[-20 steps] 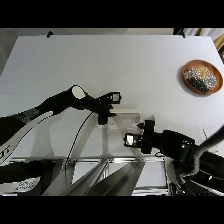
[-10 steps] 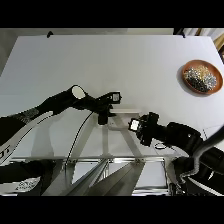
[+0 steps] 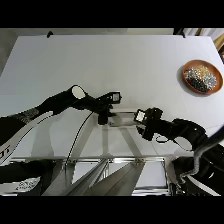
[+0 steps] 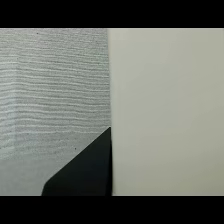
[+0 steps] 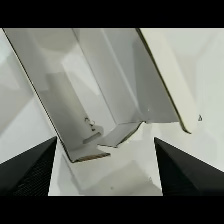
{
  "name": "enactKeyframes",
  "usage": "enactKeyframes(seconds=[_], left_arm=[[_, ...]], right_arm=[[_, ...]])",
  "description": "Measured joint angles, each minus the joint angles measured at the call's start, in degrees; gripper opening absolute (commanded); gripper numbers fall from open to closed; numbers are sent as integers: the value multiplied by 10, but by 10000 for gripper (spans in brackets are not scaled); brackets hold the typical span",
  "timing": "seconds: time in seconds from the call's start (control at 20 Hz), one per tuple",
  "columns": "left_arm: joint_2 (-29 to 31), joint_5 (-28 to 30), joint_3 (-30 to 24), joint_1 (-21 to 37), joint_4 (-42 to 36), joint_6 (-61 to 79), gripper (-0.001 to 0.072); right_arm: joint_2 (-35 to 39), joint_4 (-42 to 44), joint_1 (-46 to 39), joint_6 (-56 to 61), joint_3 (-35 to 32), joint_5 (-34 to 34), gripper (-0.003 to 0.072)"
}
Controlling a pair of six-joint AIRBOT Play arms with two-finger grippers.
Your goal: Fold the box and place the chain.
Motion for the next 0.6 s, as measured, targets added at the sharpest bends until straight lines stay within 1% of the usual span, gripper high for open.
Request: enactKeyframes(seconds=[0.3,0.6], left_arm=[[0,0,0,0,0,0,10],[0,0,0,0,0,0,10]], right_arm=[[-4,66,-61,-92,0,10,686],[-21,134,-79,-196,0,4,686]])
